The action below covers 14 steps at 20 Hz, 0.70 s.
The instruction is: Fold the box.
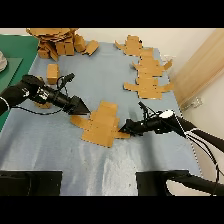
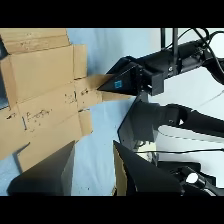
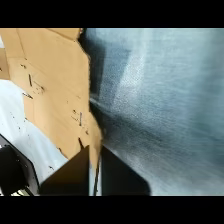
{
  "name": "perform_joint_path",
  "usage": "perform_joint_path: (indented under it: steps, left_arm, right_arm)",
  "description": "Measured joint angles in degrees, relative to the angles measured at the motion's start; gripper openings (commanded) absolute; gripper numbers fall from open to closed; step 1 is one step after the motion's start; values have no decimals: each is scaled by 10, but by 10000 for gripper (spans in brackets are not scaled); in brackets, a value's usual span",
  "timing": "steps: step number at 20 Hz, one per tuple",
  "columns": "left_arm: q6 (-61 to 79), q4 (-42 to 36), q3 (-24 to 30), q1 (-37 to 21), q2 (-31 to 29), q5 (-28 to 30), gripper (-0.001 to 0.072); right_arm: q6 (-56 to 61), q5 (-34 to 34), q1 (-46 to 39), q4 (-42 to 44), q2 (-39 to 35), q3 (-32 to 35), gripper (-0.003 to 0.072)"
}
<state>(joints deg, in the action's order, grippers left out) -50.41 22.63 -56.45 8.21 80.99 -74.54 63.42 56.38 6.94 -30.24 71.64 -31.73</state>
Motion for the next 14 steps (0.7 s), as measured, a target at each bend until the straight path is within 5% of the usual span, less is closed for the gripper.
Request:
perform_joint_path:
  steps: [8,14]
  left_arm:
    - [27,-18,-1,-11,14,0,356]
    - [39,-21,-21,-42,98,1,356]
  right_arm:
    - [-139,-17,35,25,-26,0,4]
    - [-169,0,47,-73,-108,7,4]
